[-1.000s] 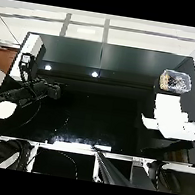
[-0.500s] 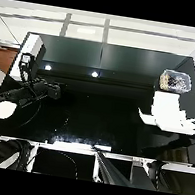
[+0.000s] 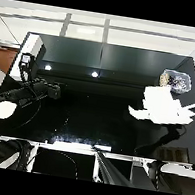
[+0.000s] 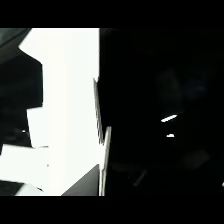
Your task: Fold the box and place the chain.
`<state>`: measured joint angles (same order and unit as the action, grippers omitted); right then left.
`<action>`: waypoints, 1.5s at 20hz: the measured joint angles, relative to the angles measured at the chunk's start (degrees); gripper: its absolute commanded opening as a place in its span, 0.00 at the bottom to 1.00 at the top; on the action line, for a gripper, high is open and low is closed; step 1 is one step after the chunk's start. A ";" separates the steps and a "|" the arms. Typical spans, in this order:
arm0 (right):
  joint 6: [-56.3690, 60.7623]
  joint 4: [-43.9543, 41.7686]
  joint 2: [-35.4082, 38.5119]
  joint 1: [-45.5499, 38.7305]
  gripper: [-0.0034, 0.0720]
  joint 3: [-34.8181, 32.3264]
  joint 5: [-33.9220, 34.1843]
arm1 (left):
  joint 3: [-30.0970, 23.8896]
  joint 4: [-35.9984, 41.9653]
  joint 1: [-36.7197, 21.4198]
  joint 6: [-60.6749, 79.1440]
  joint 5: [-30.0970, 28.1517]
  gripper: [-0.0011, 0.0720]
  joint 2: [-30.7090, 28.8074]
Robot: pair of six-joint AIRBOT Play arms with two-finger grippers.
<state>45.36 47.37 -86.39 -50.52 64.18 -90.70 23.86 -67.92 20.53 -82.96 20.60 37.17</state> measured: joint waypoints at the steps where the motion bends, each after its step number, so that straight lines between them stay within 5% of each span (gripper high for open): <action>1: -0.07 -1.77 1.14 1.25 0.10 -1.27 0.35 | 0.00 0.00 0.02 0.00 0.00 0.97 0.00; 7: 0.31 -10.75 8.31 11.80 0.10 -11.17 5.27 | 0.00 0.00 0.11 0.00 1.84 0.97 0.00; 15: 4.11 -22.56 26.16 33.31 0.10 -28.59 30.08 | 0.79 3.98 0.11 0.00 6.16 0.97 1.46; 25: 10.93 -27.74 37.75 67.87 0.10 -45.05 62.10 | 14.29 11.02 -0.35 0.02 20.15 0.97 19.87; 30: 11.02 -28.48 38.23 76.39 0.10 -47.93 69.22 | 16.59 15.98 -4.55 1.57 27.04 0.97 24.92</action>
<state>56.38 18.90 -48.16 25.87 16.25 -21.47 40.45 -51.94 15.99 -81.38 47.64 62.08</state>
